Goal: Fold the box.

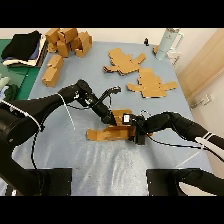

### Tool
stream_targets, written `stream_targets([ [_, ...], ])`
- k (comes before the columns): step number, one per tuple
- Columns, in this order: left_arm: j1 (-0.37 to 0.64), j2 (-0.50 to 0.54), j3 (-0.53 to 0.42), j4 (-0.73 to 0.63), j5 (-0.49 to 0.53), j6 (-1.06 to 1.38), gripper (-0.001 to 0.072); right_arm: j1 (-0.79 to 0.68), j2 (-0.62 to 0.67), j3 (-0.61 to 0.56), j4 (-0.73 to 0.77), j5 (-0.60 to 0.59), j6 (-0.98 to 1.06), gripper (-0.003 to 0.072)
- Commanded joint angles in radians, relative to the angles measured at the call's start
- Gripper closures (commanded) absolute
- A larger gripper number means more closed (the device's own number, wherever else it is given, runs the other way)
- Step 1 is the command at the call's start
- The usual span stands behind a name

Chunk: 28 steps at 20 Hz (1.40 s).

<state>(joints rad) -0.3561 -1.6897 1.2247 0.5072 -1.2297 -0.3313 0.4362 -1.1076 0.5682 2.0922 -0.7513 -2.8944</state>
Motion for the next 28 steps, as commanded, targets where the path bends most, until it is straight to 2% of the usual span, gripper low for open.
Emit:
stream_targets([
  [1, 0.001, 0.000, 0.000, 0.002, -0.002, 0.000, 0.0694, 0.000, 0.010, 0.000, -0.011, 0.008, 0.007, 0.0071],
  [15, 0.001, 0.001, 0.000, 0.002, -0.002, 0.000, 0.0694, 0.002, -0.039, 0.000, 0.025, 0.028, -0.013, 0.0072],
  [16, 0.001, 0.000, 0.000, 0.002, -0.002, 0.000, 0.0694, 0.002, -0.041, 0.000, 0.025, 0.029, -0.014, 0.0112],
  [19, 0.001, 0.001, 0.000, 0.002, -0.002, 0.000, 0.0694, 0.002, -0.045, 0.000, 0.024, 0.028, -0.013, 0.0142],
  [20, 0.001, 0.001, 0.000, 0.002, -0.002, 0.000, 0.0694, 0.002, -0.045, 0.000, 0.024, 0.027, -0.013, 0.0187],
  [28, 0.001, 0.000, 0.000, 0.002, -0.002, 0.000, 0.0694, 0.002, -0.044, 0.000, 0.018, 0.028, -0.013, 0.0186],
])
